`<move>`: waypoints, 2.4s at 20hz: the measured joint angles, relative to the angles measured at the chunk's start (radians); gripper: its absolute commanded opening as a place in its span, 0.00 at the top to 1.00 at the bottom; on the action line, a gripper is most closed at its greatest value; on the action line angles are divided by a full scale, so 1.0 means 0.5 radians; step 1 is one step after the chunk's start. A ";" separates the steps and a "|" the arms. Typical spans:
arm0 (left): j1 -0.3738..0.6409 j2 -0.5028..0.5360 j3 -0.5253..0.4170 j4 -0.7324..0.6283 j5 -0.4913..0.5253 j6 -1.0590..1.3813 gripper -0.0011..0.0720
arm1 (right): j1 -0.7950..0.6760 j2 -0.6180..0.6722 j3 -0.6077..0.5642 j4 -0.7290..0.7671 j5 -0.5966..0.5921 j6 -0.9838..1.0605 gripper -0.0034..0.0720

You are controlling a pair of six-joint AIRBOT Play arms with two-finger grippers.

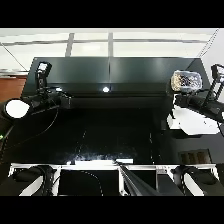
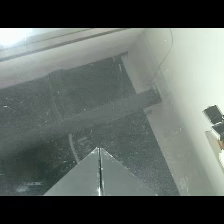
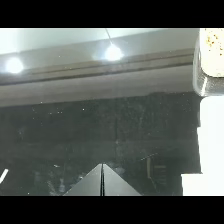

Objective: Fold the box and place the chain.

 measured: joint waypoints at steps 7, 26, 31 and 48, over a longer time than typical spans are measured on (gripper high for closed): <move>0.000 -0.005 -0.001 -0.095 0.067 -0.004 0.95 | 0.002 -0.005 -0.006 0.071 -0.171 0.000 0.94; -0.066 -0.128 -0.002 -0.189 0.365 -0.006 0.01 | -1.543 -1.707 1.425 -0.531 1.032 -0.475 0.00; -0.095 -0.128 -0.002 -0.212 0.364 -0.007 0.01 | -1.569 -1.868 1.495 -0.438 1.299 -0.811 0.03; -0.101 -0.128 -0.002 -0.226 0.330 -0.008 0.01 | -1.583 -1.796 1.375 -0.389 1.511 -0.894 0.94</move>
